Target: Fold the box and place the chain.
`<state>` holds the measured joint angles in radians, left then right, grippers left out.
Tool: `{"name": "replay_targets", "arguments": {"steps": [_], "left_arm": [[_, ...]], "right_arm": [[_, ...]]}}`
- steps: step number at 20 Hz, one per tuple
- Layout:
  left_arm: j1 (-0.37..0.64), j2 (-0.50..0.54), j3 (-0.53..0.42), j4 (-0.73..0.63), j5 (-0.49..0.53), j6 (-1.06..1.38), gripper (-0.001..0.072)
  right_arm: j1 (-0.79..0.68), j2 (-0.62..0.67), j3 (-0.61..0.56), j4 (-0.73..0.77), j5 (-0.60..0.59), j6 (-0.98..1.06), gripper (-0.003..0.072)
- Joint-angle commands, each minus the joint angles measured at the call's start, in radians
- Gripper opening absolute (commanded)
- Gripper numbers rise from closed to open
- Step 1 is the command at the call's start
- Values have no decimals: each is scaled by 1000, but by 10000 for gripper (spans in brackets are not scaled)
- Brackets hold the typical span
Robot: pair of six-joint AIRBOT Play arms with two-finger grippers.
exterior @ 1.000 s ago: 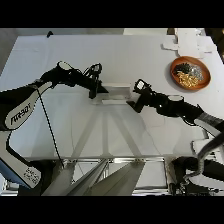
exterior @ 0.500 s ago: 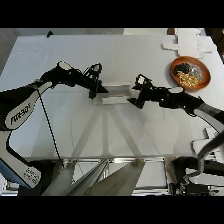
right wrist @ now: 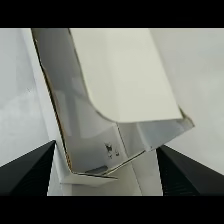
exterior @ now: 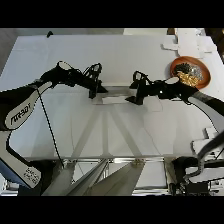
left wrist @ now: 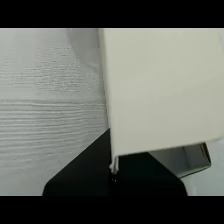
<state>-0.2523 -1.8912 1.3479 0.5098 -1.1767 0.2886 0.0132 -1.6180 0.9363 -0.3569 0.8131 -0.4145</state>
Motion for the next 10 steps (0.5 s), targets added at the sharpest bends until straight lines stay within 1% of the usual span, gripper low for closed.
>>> {"name": "replay_targets", "arguments": {"steps": [1, 3, 7, 10], "left_arm": [[-1, 0, 0, 0, -2, 0, 11], [-1, 0, 0, 0, -2, 0, 11], [-1, 0, 0, 0, -3, 0, 11], [-1, 0, 0, 0, -3, 0, 11]], "right_arm": [[-9, -48, 38, -26, 69, 18, 720], [-9, -69, 37, -56, 88, 22, 720], [-8, -75, 37, -54, 85, 4, 720], [7, -79, 38, -53, 80, -50, 720]]}}
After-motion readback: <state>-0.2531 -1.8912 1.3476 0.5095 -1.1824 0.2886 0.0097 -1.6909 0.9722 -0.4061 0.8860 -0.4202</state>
